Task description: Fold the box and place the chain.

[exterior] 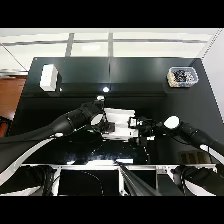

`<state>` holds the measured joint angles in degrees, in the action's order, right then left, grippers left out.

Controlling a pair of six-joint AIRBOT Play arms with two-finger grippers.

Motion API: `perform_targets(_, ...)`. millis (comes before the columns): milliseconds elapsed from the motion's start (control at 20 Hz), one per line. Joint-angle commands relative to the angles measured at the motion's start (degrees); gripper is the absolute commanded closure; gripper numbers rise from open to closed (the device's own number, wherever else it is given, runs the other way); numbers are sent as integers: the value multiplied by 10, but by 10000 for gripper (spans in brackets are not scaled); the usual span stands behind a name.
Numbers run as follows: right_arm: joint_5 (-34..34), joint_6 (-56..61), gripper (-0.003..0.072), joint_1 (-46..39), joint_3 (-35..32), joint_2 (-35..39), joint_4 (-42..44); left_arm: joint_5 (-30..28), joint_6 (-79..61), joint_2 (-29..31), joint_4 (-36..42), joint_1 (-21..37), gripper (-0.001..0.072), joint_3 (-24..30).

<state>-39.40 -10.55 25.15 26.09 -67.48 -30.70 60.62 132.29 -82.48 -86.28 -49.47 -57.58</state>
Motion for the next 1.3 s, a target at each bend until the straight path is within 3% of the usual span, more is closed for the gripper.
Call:
perform_targets(0,0,0,289,0,0,0,0,-9,17,-12,0,-1,320,-8)
perform_targets(300,0,0,289,0,0,0,0,13,17,-32,0,-6,320,-36)
perform_targets(400,0,0,289,0,0,0,0,32,17,-32,-3,-5,361,-36)
perform_targets(950,0,0,289,0,0,0,0,24,17,-38,-2,-5,379,-36)
perform_targets(1050,0,0,289,0,0,0,0,24,17,-38,-1,-5,423,-36)
perform_targets(1250,0,0,289,0,0,0,0,24,17,-38,0,-5,424,-36)
